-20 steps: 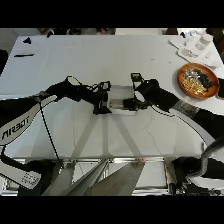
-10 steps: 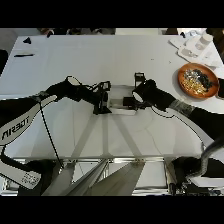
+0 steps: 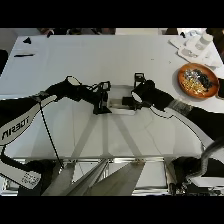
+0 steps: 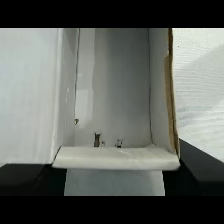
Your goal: Fold the box and place the chain.
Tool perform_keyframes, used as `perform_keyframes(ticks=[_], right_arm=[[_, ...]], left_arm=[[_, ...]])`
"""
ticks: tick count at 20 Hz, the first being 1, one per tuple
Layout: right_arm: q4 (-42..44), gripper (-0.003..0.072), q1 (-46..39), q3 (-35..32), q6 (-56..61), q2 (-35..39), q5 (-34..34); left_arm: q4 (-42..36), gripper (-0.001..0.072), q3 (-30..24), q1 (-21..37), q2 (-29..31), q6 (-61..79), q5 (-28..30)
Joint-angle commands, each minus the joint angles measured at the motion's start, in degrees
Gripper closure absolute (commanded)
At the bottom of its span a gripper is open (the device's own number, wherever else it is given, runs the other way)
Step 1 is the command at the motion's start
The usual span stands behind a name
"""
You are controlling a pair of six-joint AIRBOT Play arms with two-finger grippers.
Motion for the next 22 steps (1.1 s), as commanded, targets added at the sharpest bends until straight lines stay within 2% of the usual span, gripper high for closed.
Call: perform_keyframes(ticks=[1,3,4,8,12,15,19,22], right_arm=[[0.1,0.0641,0.0,0.0,0.2,0.1,-0.3],[0.0,0.0236,0.0,0.0,0.2,1.2,-0.2],[0.0,0.0217,0.0,0.0,0.2,2.1,-0.2],[-0.2,0.0217,0.0,0.0,-0.3,7.2,1.9],[-0.2,0.0217,0.0,0.0,-1.1,15.1,5.9],[-0.4,0.0217,-1.7,0.0,-4.7,21.6,6.3],[-11.3,0.0217,-9.1,0.0,-11.3,29.0,5.9],[-18.0,0.0225,-19.6,0.0,-16.9,31.2,4.4]], left_arm=[[0.0,0.0479,0.0,0.0,0.0,-0.1,0.0],[0.0,0.0479,0.0,0.0,0.0,-0.1,0.0],[0.0,0.0479,0.0,0.0,0.0,-0.1,0.0],[0.0,0.0479,0.0,0.0,0.0,-0.1,0.0],[0.0,0.0479,0.0,0.0,0.0,-0.1,0.0],[0.0,0.0479,0.0,0.0,0.0,-0.1,0.0],[0.0,0.0479,0.0,0.0,0.0,-0.1,0.0],[0.0,0.0479,0.0,0.0,0.0,-0.1,0.0]])
